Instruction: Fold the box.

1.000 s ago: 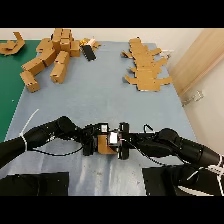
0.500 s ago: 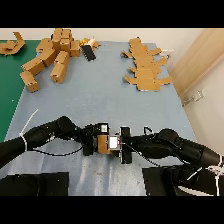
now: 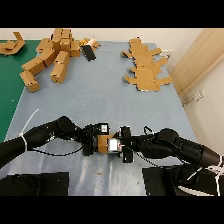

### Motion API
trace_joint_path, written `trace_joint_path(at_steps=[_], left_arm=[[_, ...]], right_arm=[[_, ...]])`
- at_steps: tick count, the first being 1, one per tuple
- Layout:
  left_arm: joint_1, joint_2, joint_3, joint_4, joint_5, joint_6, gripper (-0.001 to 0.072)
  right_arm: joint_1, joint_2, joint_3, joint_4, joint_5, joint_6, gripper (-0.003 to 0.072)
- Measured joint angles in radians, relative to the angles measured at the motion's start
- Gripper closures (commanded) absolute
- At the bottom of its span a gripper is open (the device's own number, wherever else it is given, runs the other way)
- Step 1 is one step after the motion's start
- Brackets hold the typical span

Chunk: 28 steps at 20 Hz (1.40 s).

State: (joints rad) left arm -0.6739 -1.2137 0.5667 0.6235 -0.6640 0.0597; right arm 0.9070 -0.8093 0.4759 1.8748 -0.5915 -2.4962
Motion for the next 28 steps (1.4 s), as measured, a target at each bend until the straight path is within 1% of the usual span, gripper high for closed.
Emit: trace_joint_path(at_steps=[2,3,6,7,8,10,11,12,13,14,15,16,21,25,27,28], left_arm=[[0.0,0.0,0.0,0.0,0.0,0.0,0.0358],[0.0,0.0,0.0,0.0,0.0,0.0,0.0358],[0.0,0.0,0.0,0.0,0.0,0.0,0.0358],[0.0,0.0,0.0,0.0,0.0,0.0,0.0358],[0.0,0.0,0.0,0.0,0.0,0.0,0.0358],[0.0,0.0,0.0,0.0,0.0,0.0,0.0358],[0.0,0.0,0.0,0.0,0.0,0.0,0.0357],[0.0,0.0,0.0,0.0,0.0,0.0,0.0358],[0.0,0.0,0.0,0.0,0.0,0.0,0.0358],[0.0,0.0,0.0,0.0,0.0,-0.001,0.0358],[0.0,0.0,0.0,0.0,0.001,-0.001,0.0358],[0.0,0.0,0.0,0.0,0.001,0.0,0.0357],[0.0,0.0,0.0,0.0,0.001,0.0,0.0358],[0.0,0.0,0.0,0.0,0.0,0.0,0.0358],[0.0,0.0,0.0,0.0,0.0,0.0,0.0358],[0.0,0.0,0.0,0.0,0.0,0.0,0.0357]], right_arm=[[0.008,0.0,0.0,-0.018,0.005,-0.001,0.0298],[0.012,0.0,0.0,-0.027,0.008,-0.002,0.0337],[0.019,0.0,0.0,-0.042,0.014,-0.003,0.0371],[0.02,0.0,0.0,-0.044,0.016,-0.003,0.0412],[0.021,0.0,0.0,-0.048,0.018,-0.003,0.0424],[0.021,0.0,0.0,-0.051,0.022,-0.003,0.0427],[0.022,0.0,0.0,-0.057,0.024,-0.003,0.0469],[0.022,0.0,0.003,-0.059,0.025,-0.003,0.0496],[0.022,0.0,0.006,-0.059,0.027,-0.003,0.0496],[0.022,0.002,0.009,-0.061,0.029,-0.003,0.0471],[0.022,0.005,0.012,-0.065,0.029,-0.003,0.033],[0.022,0.008,0.014,-0.069,0.031,-0.003,0.0213],[0.022,0.016,0.014,-0.074,0.024,-0.003,0.0204],[0.029,0.016,-0.008,-0.096,0.052,0.001,0.0205],[0.055,0.018,-0.014,-0.152,0.069,0.053,0.0204],[0.073,0.018,-0.015,-0.204,0.078,0.103,0.0205]])
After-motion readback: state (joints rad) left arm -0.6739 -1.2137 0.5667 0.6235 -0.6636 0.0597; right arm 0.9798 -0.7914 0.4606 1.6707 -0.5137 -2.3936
